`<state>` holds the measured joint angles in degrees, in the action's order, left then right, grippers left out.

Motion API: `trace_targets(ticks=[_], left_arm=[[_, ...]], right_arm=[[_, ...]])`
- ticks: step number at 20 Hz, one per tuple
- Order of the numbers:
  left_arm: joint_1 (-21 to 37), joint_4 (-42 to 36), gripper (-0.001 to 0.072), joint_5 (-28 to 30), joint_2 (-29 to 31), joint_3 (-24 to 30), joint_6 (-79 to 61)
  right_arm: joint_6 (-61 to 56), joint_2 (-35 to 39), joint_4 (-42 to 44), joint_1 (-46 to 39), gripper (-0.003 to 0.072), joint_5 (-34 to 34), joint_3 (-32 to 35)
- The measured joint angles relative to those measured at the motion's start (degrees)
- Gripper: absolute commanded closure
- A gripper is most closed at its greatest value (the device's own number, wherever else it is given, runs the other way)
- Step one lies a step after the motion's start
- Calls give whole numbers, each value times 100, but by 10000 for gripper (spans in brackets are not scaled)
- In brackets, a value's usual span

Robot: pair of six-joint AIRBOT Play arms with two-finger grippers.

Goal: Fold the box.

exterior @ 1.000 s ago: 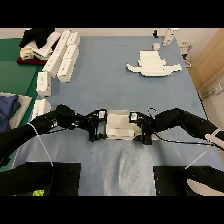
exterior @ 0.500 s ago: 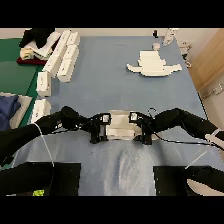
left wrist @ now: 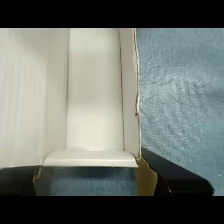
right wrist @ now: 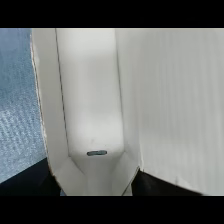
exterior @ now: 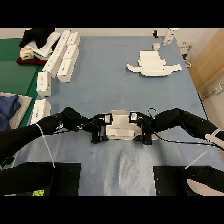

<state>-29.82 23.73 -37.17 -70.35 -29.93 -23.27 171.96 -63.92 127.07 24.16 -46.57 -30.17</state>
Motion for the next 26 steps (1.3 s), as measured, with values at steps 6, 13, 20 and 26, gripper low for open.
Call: trace_targets(ticks=[6, 13, 20, 26], left_arm=[[13, 24, 351, -15, 0, -2, 74], [31, 131, 350, -160, 0, -4, -7], [24, 151, 350, -181, 0, -4, -17], [24, 155, 351, -186, 0, -4, -15]], right_arm=[[4, 0, -2, 0, 168, 0, 2], [2, 0, 2, 0, 168, -13, 0], [2, 0, 2, 0, 168, -7, 0], [2, 0, 0, 0, 168, 4, 0]])
